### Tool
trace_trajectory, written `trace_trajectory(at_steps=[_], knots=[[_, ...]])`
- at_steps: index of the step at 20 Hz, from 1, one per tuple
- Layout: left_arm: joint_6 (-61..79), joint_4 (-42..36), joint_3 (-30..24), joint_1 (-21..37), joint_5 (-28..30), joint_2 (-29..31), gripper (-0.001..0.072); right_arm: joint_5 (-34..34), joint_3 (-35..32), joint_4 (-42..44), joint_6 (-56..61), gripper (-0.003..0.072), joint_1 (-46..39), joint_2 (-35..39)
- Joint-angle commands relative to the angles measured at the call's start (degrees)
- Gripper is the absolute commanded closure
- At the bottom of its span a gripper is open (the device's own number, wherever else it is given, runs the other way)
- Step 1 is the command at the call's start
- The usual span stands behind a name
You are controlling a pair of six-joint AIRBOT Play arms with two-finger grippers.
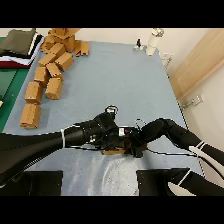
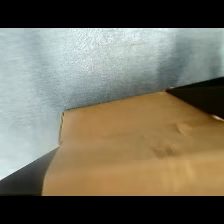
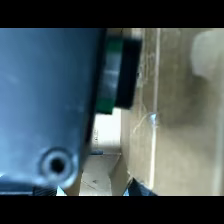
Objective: Fold the box.
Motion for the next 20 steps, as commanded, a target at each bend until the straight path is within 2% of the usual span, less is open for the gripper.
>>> trace_trajectory(at_steps=[1, 12, 14, 15, 16, 17, 20], knots=[[0.9, 1.42, 0.11, 0.11, 2.89, 2.54, 0.0202, 0.07, 0.0, 0.02, 0.0, 0.0185, 0.04, -0.04], [6.23, 6.03, 0.15, 0.11, 17.14, 8.44, 0.0208, 0.07, 0.0, 0.02, 0.0, 0.0185, 0.04, -0.04], [8.59, 6.67, 0.15, 0.11, 18.58, 8.44, 0.0441, 0.07, 0.0, 0.02, 0.0, 0.0185, 0.04, -0.04], [10.19, 6.71, 0.15, 0.11, 18.93, 8.44, 0.05, 0.07, 0.0, 0.02, 0.0, 0.0186, 0.04, -0.04], [11.43, 6.71, 0.15, 0.11, 19.47, 8.44, 0.0518, 0.07, 0.0, 0.02, 0.0, 0.0185, 0.04, -0.04], [14.08, 6.67, 0.15, 0.09, 20.28, 8.44, 0.0693, 0.07, 0.0, 0.02, 0.0, 0.0185, 0.04, -0.04], [21.9, 5.97, -0.42, -0.42, 21.03, 9.14, 0.0698, 0.07, 0.0, 0.02, 0.0, 0.0185, 0.04, -0.04]])
